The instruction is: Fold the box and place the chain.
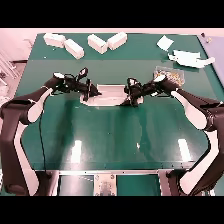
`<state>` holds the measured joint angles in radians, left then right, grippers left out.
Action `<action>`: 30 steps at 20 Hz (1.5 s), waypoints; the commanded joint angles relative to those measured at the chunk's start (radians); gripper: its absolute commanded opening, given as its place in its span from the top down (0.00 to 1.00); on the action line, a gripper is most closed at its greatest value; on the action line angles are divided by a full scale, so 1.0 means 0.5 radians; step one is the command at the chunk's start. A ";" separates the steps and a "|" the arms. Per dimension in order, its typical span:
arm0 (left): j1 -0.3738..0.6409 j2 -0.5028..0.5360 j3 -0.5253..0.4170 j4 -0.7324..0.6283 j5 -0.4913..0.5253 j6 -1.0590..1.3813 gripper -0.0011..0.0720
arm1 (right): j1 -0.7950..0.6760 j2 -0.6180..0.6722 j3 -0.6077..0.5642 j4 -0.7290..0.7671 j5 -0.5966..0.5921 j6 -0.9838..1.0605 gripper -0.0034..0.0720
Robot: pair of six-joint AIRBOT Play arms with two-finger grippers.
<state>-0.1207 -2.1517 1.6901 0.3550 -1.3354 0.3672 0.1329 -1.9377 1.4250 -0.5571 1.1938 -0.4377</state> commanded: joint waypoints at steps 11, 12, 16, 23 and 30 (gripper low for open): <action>0.000 0.000 0.002 -0.001 0.000 0.000 0.96 | 0.001 0.001 0.000 -0.002 0.011 -0.002 0.17; 0.000 0.000 0.002 -0.001 0.000 0.000 0.96 | 0.001 0.001 0.000 -0.002 0.011 -0.002 0.11; 0.000 0.000 0.002 -0.001 0.000 0.000 0.96 | 0.001 0.001 0.000 -0.002 0.011 -0.002 0.11; 0.000 0.000 0.002 -0.001 0.000 0.000 0.96 | 0.001 -0.034 -0.004 -0.008 0.000 -0.039 0.11; 0.000 0.000 0.002 -0.001 0.000 0.000 0.96 | -0.001 -0.033 -0.003 -0.002 0.002 -0.039 0.11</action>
